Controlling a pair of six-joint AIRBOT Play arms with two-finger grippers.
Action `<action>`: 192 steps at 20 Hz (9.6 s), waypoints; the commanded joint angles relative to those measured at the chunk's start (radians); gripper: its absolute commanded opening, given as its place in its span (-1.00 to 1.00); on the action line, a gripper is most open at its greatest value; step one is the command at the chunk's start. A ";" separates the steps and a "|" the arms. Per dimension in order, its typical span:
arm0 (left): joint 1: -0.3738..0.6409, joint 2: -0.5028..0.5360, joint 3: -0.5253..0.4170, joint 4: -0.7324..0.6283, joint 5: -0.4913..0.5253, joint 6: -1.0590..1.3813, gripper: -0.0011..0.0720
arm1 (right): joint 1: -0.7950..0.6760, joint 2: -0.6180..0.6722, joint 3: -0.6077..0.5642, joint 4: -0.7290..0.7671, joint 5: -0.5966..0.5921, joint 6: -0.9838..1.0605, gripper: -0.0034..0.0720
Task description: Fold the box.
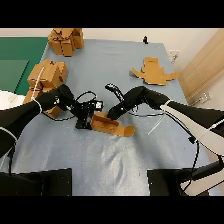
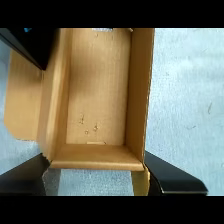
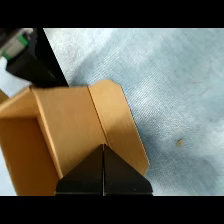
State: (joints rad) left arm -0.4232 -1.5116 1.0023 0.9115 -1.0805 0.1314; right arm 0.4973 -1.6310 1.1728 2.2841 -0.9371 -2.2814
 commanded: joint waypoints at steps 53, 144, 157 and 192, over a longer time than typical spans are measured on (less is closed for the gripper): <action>-0.019 0.020 0.001 0.055 -0.026 -0.072 -0.19 | 0.218 0.436 -0.406 -0.232 0.423 -0.031 -0.90; -0.019 0.020 0.001 0.055 -0.029 -0.099 -0.19 | 0.362 -0.047 0.247 -0.744 -0.302 1.696 -0.25; -0.019 0.020 0.001 0.055 -0.028 -0.099 -0.19 | 0.364 -0.055 0.247 -0.788 -0.385 1.695 -0.90; -0.018 0.020 0.001 0.055 -0.029 -0.099 -0.19 | 0.089 0.498 -0.248 -0.686 0.015 1.428 -0.90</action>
State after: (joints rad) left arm -0.4419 -1.4921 1.0027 0.9680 -1.1103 0.0326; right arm 0.6777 -1.2633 1.0485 1.5261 -1.0920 -0.7750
